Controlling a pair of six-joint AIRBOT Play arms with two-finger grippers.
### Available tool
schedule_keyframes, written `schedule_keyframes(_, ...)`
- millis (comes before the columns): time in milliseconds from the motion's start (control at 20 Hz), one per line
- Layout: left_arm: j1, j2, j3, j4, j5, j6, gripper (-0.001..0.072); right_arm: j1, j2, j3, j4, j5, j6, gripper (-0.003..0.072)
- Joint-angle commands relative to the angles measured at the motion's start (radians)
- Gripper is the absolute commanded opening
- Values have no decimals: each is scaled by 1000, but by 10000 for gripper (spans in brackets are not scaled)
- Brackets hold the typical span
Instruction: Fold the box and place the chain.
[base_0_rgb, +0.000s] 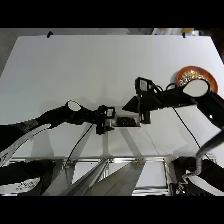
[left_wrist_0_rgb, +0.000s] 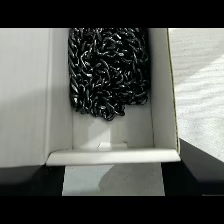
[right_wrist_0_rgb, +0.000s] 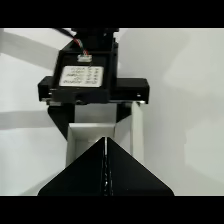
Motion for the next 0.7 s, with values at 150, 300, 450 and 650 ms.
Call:
schedule_keyframes(150,0,0,0,0,0,0,256,0,-204,136,-248,2,301,18)
schedule_keyframes(300,0,0,0,0,1,0,256,0,-229,128,-287,67,319,19)
schedule_keyframes(450,0,0,0,0,0,0,256,5,-223,85,-274,88,302,19)
schedule_keyframes(650,0,0,0,0,0,0,256,61,-179,16,-272,68,222,43)
